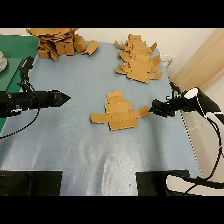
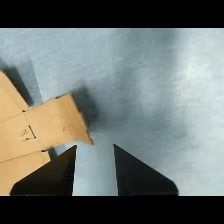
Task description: Fold the box.
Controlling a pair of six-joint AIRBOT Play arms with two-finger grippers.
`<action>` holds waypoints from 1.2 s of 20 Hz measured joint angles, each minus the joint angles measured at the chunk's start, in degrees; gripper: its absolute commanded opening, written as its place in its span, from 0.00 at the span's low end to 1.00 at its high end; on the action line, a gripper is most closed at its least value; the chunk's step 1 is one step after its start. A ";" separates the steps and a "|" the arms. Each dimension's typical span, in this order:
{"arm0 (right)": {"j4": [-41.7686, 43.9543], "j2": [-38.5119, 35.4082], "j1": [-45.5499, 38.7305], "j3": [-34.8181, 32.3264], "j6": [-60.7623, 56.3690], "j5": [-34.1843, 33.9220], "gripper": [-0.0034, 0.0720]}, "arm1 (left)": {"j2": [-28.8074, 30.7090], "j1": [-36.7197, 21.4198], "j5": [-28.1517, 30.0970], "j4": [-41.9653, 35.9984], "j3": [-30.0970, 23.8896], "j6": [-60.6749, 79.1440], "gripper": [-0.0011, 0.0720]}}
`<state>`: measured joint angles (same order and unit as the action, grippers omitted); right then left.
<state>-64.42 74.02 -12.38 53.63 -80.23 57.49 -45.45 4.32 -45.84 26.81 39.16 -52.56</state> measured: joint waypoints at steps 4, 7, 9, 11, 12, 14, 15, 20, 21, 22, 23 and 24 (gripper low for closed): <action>-0.66 4.15 -0.66 5.33 2.36 1.99 0.56 | 0.00 0.00 -0.17 0.00 0.00 0.00 0.03; 2.36 7.48 -0.70 9.16 5.51 6.01 0.56 | 0.00 0.00 -0.24 0.00 0.00 0.00 0.03; 3.58 8.59 -0.81 10.47 7.06 7.89 0.56 | 0.00 0.00 -0.35 0.00 0.00 0.00 0.03; 3.85 9.29 -0.83 11.17 8.11 9.11 0.56 | 0.00 0.00 -0.37 0.00 0.00 0.00 0.03; 3.98 9.70 -0.83 11.39 8.59 9.55 0.56 | 0.00 0.00 -0.37 0.00 0.00 0.00 0.03; 4.22 10.93 -0.83 11.65 9.51 9.79 0.56 | 0.00 0.00 -0.35 0.00 0.00 0.00 0.03; 4.57 11.67 -0.83 11.72 10.08 9.81 0.56 | 0.00 0.00 -0.33 0.00 0.00 0.00 0.03; 7.13 14.27 -0.81 11.93 12.31 8.83 0.56 | 0.00 0.00 -0.24 0.00 0.00 0.00 0.03; 7.56 14.62 -0.70 11.93 12.70 8.94 0.56 | 0.00 0.00 -0.24 -0.02 0.00 -0.02 0.03; 7.93 14.93 -0.55 11.93 13.07 9.64 0.56 | 0.00 0.00 -0.24 0.00 0.00 -0.02 0.03; 8.35 15.17 -0.39 11.93 13.73 10.38 0.56 | 0.00 0.00 -0.26 0.00 0.00 -0.02 0.03; 9.03 15.34 -0.28 11.93 14.36 11.04 0.56 | 0.00 0.00 -0.26 -0.02 0.00 0.00 0.03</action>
